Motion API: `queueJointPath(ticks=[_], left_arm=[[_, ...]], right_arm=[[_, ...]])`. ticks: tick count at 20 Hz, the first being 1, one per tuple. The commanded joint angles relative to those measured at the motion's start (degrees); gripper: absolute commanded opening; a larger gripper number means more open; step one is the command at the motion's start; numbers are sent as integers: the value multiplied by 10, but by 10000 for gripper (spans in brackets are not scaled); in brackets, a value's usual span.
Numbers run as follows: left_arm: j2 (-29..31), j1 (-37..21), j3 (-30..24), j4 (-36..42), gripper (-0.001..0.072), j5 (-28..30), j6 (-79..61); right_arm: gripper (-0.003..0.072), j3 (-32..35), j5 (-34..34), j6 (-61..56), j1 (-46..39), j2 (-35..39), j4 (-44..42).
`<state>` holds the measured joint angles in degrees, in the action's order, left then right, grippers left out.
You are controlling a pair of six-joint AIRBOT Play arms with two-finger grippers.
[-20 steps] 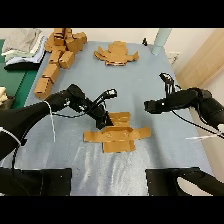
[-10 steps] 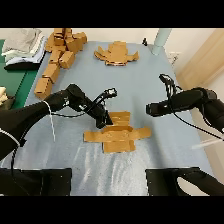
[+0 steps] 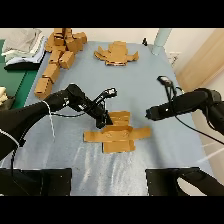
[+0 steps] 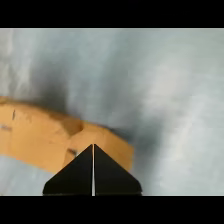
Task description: Fold the box.
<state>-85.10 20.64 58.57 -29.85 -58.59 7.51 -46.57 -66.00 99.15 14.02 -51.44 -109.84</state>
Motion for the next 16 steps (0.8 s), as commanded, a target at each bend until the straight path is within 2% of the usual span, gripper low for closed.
queueJointPath(ticks=[1,3,5,6,7,8,13,16], left_arm=[[0,1,0,0,13,-1,0],[0,1,0,0,12,-1,0],[0,1,0,0,12,-1,0],[0,1,0,0,13,-1,0],[0,1,0,0,12,-1,0],[0,1,0,0,12,-1,0],[0,1,0,0,13,-1,0],[0,1,0,0,13,-1,0]], right_arm=[[2,32,-48,18,110,31,36],[3,92,-15,-9,224,67,82],[9,155,47,-18,346,95,120],[146,179,77,-18,400,99,146],[422,194,103,-18,440,96,176],[580,205,130,-17,472,90,212],[590,208,187,-18,497,35,356],[590,208,231,-18,497,10,397]])
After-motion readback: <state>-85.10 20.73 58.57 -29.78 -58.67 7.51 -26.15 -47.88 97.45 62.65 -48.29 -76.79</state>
